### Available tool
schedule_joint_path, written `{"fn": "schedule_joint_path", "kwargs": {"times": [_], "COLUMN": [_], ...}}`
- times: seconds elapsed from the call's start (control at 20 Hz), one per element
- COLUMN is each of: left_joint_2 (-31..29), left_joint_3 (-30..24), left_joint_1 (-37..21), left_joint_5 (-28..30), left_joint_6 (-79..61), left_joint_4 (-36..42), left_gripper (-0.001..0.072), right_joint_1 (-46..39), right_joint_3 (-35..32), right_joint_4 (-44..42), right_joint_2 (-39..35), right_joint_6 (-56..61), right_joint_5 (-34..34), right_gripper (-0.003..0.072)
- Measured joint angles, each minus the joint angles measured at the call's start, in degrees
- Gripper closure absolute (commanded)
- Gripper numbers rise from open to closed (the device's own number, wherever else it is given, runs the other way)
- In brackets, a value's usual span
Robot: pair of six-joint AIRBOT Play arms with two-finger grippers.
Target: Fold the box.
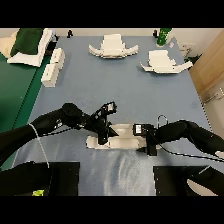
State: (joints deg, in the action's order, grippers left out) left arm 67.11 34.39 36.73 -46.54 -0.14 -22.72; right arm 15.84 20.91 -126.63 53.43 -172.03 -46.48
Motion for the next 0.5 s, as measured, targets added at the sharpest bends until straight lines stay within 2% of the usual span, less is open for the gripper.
{"fn": "schedule_joint_path", "kwargs": {"times": [0.15,0.2,0.25,0.5], "left_joint_2": [0.02,0.02,0.02,0.02], "left_joint_3": [0.00,0.00,0.00,0.00], "left_joint_1": [0.00,0.00,0.00,0.00], "left_joint_5": [0.00,0.00,0.09,0.04], "left_joint_6": [0.00,0.00,0.00,0.00], "left_joint_4": [-0.02,-0.02,0.00,0.00], "left_gripper": [0.0696,0.0696,0.0696,0.0696], "right_joint_1": [0.00,0.00,0.02,0.48], "right_joint_3": [-0.24,-0.31,-0.33,-0.35], "right_joint_4": [-0.15,-0.17,-0.17,-0.17], "right_joint_2": [0.09,0.11,0.11,0.09], "right_joint_6": [-0.11,-0.15,-0.24,-0.11], "right_joint_5": [0.70,0.79,0.94,0.81], "right_gripper": [0.0067,0.0159,0.0210,0.0209]}}
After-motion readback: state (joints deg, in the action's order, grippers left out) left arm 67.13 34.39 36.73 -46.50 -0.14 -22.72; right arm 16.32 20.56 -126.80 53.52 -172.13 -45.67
